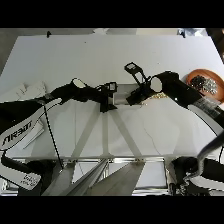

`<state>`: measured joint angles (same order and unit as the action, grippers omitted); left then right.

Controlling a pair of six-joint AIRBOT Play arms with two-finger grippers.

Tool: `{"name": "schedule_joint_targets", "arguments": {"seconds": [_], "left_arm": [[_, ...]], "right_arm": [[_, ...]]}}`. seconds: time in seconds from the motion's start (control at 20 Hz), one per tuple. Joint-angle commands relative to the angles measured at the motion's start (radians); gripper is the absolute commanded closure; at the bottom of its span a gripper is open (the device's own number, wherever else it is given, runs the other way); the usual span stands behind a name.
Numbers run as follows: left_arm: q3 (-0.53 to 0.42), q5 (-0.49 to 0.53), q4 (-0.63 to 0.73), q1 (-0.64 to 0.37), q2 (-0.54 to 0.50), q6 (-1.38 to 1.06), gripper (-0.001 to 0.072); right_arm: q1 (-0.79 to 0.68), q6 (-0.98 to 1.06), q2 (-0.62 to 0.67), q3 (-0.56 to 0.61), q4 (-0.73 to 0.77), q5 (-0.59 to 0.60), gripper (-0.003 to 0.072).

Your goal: Fold the box and place the chain.

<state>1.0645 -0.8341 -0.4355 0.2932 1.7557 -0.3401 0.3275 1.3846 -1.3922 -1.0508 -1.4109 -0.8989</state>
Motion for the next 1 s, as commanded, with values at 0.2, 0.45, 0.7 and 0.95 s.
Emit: {"name": "schedule_joint_targets", "arguments": {"seconds": [0.2, 0.45, 0.7, 0.95], "left_arm": [[0.0, 0.0, 0.0, 0.0, 0.001, 0.0, 0.0492], [0.0, 0.0, 0.0, 0.0, 0.001, 0.0, 0.0492], [0.0, 0.0, 0.0, 0.0, 0.001, 0.0, 0.0492], [0.0, 0.0, 0.0, 0.0, 0.001, 0.0, 0.0492]], "right_arm": [[0.002, -0.065, 0.043, -0.001, -0.009, -0.08, 0.0485], [-0.052, -0.088, 0.181, -0.001, -0.219, -0.111, 0.0418], [-0.28, -0.382, 0.195, 0.0, -0.255, -0.196, 0.0258], [-0.446, -0.589, 0.145, 0.0, -0.149, -0.192, 0.0248]]}}
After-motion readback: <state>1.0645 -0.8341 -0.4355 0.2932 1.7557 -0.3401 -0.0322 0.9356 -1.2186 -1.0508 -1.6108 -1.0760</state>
